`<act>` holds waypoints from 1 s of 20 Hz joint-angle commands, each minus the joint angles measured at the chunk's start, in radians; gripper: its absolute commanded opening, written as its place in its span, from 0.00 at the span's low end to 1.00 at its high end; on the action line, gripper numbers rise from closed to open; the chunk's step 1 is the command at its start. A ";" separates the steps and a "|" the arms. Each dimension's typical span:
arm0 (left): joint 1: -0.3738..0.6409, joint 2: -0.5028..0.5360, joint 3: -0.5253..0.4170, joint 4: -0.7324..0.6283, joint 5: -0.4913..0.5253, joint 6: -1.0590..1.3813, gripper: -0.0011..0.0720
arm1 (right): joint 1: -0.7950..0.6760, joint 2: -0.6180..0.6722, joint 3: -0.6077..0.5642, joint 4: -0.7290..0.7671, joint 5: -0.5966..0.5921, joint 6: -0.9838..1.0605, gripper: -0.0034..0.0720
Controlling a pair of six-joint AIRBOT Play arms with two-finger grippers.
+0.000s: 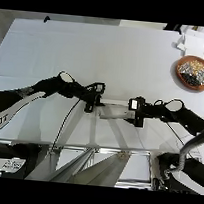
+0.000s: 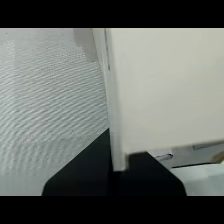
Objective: Fold the box and place the chain.
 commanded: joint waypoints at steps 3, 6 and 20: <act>0.000 -0.001 0.000 -0.001 0.001 0.000 0.03 | 0.000 -0.039 0.000 -0.013 0.031 -0.008 0.88; 0.000 -0.001 0.000 -0.001 0.002 0.000 0.03 | 0.000 -0.042 0.000 -0.008 0.025 -0.018 0.68; 0.000 -0.001 0.000 -0.001 0.002 0.000 0.03 | -0.034 -0.043 0.000 0.010 0.022 -0.038 0.77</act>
